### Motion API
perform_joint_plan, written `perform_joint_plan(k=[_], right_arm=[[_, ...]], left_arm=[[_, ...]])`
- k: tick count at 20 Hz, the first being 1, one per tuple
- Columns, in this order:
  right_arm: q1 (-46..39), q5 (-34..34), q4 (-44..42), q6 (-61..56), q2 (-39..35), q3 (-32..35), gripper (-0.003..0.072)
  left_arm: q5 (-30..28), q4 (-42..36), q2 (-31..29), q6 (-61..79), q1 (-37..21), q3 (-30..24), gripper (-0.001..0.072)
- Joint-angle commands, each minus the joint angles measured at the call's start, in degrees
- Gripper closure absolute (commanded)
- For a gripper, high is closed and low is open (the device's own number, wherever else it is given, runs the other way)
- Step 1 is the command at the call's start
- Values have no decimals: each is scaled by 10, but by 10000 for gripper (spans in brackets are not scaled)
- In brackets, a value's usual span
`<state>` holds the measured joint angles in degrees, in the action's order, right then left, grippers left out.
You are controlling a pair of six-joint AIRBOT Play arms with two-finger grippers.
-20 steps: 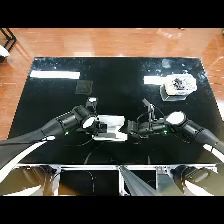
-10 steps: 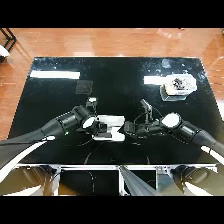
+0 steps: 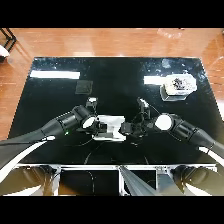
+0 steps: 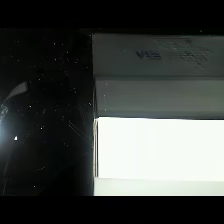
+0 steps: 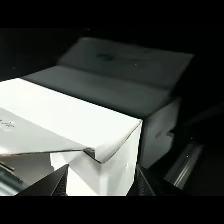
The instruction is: Fold the box and place the chain.
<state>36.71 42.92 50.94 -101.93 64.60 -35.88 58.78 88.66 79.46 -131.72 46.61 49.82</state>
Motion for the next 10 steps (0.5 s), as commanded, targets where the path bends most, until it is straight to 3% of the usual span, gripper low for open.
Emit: perform_joint_plan(k=[1,10], right_arm=[[28,9,117,-114,1,-23,222],[109,121,289,-265,78,-116,222]], left_arm=[[0,0,0,0,0,0,685],[0,0,0,0,0,0,685]])
